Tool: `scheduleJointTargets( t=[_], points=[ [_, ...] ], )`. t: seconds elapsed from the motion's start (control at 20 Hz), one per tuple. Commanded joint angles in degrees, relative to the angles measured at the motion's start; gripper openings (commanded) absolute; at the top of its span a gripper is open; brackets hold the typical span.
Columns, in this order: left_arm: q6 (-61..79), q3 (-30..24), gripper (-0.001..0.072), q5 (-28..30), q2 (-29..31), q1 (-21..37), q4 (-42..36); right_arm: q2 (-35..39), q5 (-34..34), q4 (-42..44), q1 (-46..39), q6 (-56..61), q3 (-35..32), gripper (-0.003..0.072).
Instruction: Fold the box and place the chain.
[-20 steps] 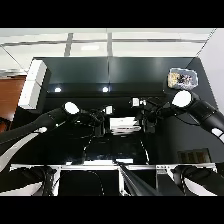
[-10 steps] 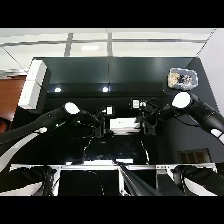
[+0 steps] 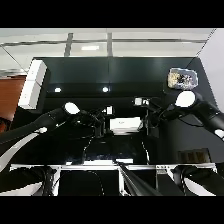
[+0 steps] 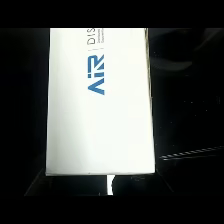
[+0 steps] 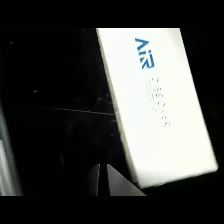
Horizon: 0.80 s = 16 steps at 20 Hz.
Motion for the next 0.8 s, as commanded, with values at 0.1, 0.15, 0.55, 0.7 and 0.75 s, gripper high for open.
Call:
scheduleJointTargets(
  t=[0.1,0.15,0.55,0.7,0.75],
  points=[
    [0.1,0.0,0.0399,-0.2,0.0,0.0,0.1,2.6,9.8,3.6,-8.9,20.3,0.5,0.0017],
    [0.1,0.0,0.0399,-0.2,0.0,0.0,0.1,2.6,7.3,7.1,-10.4,24.2,-0.8,0.0017],
    [0.1,0.0,0.0399,-0.2,0.0,0.0,0.1,-2.2,-14.3,35.7,-3.8,29.8,-12.6,0.0017],
    [0.1,0.0,0.0399,-0.2,0.0,0.0,0.1,-4.7,-15.8,35.5,-1.4,29.8,-12.6,0.0017],
    [0.1,0.0,0.0399,-0.2,0.0,0.0,0.1,-5.1,-16.3,35.0,-1.5,29.8,-12.6,0.0017]
  ],
)
